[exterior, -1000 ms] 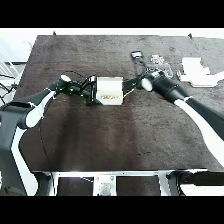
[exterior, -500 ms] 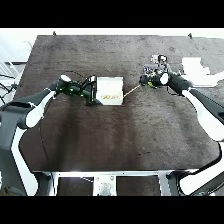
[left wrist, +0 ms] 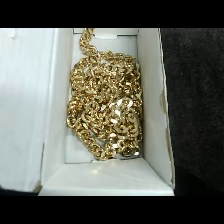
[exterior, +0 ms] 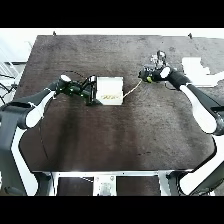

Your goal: Fold the box and place the chain.

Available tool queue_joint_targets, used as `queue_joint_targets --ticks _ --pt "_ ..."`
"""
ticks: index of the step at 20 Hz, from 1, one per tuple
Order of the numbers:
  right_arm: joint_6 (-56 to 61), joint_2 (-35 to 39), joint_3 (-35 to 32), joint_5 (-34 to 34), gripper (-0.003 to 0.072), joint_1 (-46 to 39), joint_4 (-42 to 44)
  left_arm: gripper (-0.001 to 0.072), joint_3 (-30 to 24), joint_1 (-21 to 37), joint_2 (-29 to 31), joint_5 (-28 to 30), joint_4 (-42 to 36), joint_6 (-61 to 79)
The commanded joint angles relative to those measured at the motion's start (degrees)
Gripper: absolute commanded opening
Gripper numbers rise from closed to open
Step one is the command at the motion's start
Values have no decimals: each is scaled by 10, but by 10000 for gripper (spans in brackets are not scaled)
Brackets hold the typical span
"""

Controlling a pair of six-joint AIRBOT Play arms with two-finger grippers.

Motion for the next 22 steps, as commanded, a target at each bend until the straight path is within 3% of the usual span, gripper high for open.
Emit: queue_joint_targets --ticks 1,6,10,16,22 --pt "-48 101 5 69 10 18 -11 448 0 0 0 0 0 0" --pt "-44 320 5 93 9 103 -118 447 0 0 0 0 0 0" --pt "-17 404 5 97 9 187 -175 447 0 0 0 0 0 0" --pt "47 408 4 96 9 297 -223 447 0 0 0 0 0 0" --pt "111 341 4 88 9 337 -252 447 0 0 0 -1 0 0"
